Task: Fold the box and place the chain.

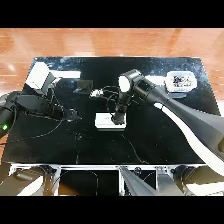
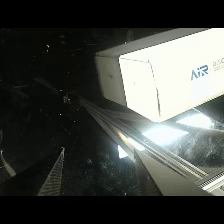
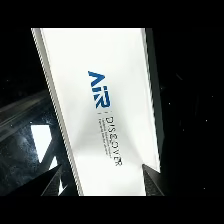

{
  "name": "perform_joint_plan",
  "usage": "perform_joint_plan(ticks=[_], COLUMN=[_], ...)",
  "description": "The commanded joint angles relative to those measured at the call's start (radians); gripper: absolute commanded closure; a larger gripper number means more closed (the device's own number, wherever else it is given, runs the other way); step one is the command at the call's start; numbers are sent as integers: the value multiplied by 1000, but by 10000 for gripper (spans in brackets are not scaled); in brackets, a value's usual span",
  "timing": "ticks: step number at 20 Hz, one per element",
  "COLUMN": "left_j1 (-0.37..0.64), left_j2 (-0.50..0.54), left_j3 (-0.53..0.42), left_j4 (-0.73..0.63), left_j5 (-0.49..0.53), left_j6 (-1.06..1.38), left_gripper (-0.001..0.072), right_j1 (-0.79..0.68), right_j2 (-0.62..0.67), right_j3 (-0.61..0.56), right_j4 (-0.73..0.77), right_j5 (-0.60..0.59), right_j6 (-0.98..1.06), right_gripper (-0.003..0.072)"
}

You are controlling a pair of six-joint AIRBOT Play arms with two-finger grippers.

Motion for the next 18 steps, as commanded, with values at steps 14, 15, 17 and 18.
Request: perform_joint_plan(ticks=[14,15,17,18], left_j1=[-26,-39,-63,-69], left_j2=[0,0,0,0], left_j3=[0,0,0,0], left_j4=[-16,-15,-15,-15], left_j5=[-55,-55,-58,-58], left_j6=[1,1,1,1], left_gripper=[161,161,160,160], right_j1=[-129,-117,-111,-113], right_j2=[365,354,347,343], right_j3=[-678,-678,-678,-678], right_j4=[822,822,840,845], right_j5=[-642,-657,-702,-704], right_j6=[545,540,526,526], right_gripper=[659,659,659,659])
